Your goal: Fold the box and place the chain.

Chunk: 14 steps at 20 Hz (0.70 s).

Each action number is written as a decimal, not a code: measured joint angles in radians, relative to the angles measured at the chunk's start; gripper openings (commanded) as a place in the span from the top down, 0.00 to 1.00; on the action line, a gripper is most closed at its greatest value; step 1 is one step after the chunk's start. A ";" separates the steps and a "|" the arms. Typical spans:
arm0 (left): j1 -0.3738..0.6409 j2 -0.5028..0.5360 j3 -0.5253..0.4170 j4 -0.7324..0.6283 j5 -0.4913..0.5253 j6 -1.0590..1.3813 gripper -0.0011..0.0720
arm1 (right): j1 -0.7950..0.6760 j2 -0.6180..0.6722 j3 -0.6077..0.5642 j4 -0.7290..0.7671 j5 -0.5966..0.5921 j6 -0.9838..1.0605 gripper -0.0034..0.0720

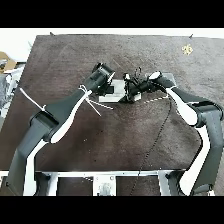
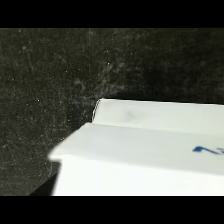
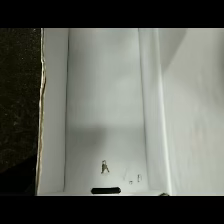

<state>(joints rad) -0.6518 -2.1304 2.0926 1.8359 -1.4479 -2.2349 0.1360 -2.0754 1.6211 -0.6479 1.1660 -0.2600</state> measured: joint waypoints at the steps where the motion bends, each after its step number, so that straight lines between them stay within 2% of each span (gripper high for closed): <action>1: 0.000 -0.002 0.000 -0.002 -0.003 -0.010 0.97 | 0.000 0.000 0.000 0.000 0.000 -0.001 0.28; 4: 0.001 -0.004 -0.001 -0.006 -0.020 -0.036 0.95 | 0.000 0.000 0.000 -0.001 0.000 -0.001 0.28; 5: 0.003 -0.004 -0.001 -0.007 -0.023 -0.041 0.53 | 0.000 0.000 0.000 0.000 0.000 0.001 0.28; 6: 0.005 -0.006 -0.003 -0.004 -0.047 -0.040 0.22 | 0.000 0.000 0.000 0.000 0.001 0.002 0.28; 14: 0.014 0.037 -0.002 -0.035 -0.038 0.064 0.22 | 0.000 0.000 0.000 0.001 0.001 0.002 0.28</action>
